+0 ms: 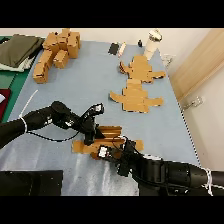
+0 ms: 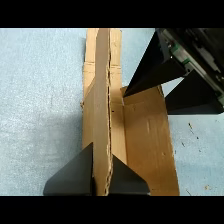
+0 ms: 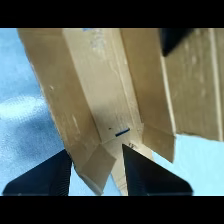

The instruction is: Fold the box.

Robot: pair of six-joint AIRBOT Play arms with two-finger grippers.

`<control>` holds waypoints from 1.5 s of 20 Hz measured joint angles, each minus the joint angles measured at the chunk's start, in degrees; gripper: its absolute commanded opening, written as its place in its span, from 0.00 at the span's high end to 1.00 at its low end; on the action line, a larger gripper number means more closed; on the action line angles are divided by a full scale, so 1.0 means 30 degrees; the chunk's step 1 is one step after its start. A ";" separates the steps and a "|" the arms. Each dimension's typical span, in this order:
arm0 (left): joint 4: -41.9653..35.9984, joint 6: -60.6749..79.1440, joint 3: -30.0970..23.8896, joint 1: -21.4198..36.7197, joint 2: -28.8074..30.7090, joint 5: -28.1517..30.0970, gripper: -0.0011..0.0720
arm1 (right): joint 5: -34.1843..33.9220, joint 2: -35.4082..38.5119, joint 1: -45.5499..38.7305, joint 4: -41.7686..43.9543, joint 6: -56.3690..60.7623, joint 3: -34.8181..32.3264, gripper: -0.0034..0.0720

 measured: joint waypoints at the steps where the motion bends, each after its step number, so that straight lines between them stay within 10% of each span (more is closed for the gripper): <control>1: 0.0000 0.0000 0.0000 0.0000 0.0000 0.0000 0.97 | -0.0066 0.0051 0.0007 -0.0022 0.0146 0.0015 0.35; 11: 0.0000 0.0007 0.0000 0.0000 0.0000 0.0007 0.97 | -0.0226 0.0160 0.0000 -0.0481 0.1013 0.0022 0.33; 12: -0.0007 0.0000 0.0000 0.0000 0.0000 0.0000 0.97 | -0.0124 0.0160 0.0000 -0.0444 0.1064 0.0022 0.01; 30: 0.0000 0.0000 0.0000 0.0000 0.0000 0.0007 0.97 | 0.2790 0.4801 -0.1209 -0.1858 0.2055 -0.2783 0.01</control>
